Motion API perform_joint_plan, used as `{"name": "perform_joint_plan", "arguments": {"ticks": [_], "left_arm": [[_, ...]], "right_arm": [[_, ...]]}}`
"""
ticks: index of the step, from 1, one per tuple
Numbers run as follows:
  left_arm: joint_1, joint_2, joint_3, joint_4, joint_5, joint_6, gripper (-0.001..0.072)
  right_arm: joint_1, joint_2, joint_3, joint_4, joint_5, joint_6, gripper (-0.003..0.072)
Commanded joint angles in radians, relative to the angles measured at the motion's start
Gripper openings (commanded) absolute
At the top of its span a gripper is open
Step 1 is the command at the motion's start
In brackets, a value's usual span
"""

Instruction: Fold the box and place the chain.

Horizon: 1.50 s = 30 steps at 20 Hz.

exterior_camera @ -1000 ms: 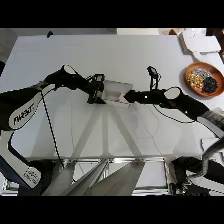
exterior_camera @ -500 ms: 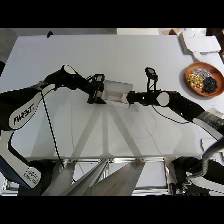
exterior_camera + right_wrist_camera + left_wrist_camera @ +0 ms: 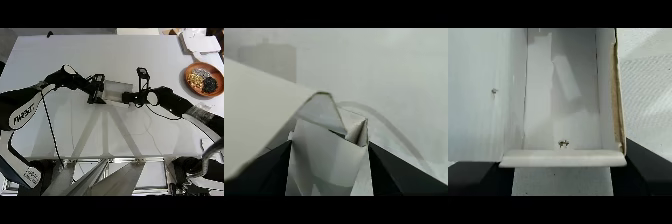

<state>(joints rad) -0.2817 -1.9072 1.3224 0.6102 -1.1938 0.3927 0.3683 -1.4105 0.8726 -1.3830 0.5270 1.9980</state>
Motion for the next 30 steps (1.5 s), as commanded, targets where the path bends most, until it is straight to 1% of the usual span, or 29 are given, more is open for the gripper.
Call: {"name": "perform_joint_plan", "arguments": {"ticks": [1, 2, 5, 7, 8, 14, 17, 23, 26, 29, 30], "left_arm": [[0.0, 0.001, 0.0, 0.0, 0.0, 0.0, 0.0345], [0.0, 0.001, 0.0, 0.0, 0.0, 0.0, 0.0345], [0.0, 0.001, 0.0, 0.0, 0.0, 0.0, 0.0345], [0.0, 0.001, 0.0, 0.0, 0.0, 0.0, 0.0345], [0.0, 0.001, 0.0, 0.0, 0.0, 0.0, 0.0345], [0.0, 0.001, 0.0, 0.0, 0.0, 0.0, 0.0345], [0.0, 0.001, 0.0, 0.0, 0.0, 0.0, 0.0345], [0.0, 0.001, 0.0, 0.0, 0.0, 0.0, 0.0345], [0.0, 0.001, 0.0, 0.0, 0.0, 0.0, 0.0345], [0.0, 0.001, 0.0, 0.0, 0.0, 0.0, 0.0345], [0.0, 0.001, 0.0, 0.0, 0.0, 0.0, 0.0345]], "right_arm": [[0.013, -0.013, 0.012, -0.136, 0.026, 0.224, 0.0477], [0.013, -0.014, 0.012, -0.163, 0.037, 0.25, 0.0465], [0.021, -0.023, 0.019, -0.25, 0.087, 0.343, 0.0458], [0.035, -0.039, 0.045, -0.304, 0.123, 0.399, 0.0401], [0.043, -0.046, 0.055, -0.318, 0.126, 0.41, 0.0401], [0.095, -0.068, 0.086, -0.322, 0.122, 0.413, 0.0418], [0.11, -0.067, 0.106, -0.322, 0.15, 0.41, 0.0418], [0.138, -0.067, 0.151, -0.322, 0.156, 0.41, 0.0417], [0.147, -0.071, 0.151, -0.349, 0.2, 0.403, 0.0415], [0.154, -0.071, 0.151, -0.417, 0.236, 0.404, 0.0394], [0.156, -0.071, 0.151, -0.435, 0.24, 0.404, 0.0363]]}}
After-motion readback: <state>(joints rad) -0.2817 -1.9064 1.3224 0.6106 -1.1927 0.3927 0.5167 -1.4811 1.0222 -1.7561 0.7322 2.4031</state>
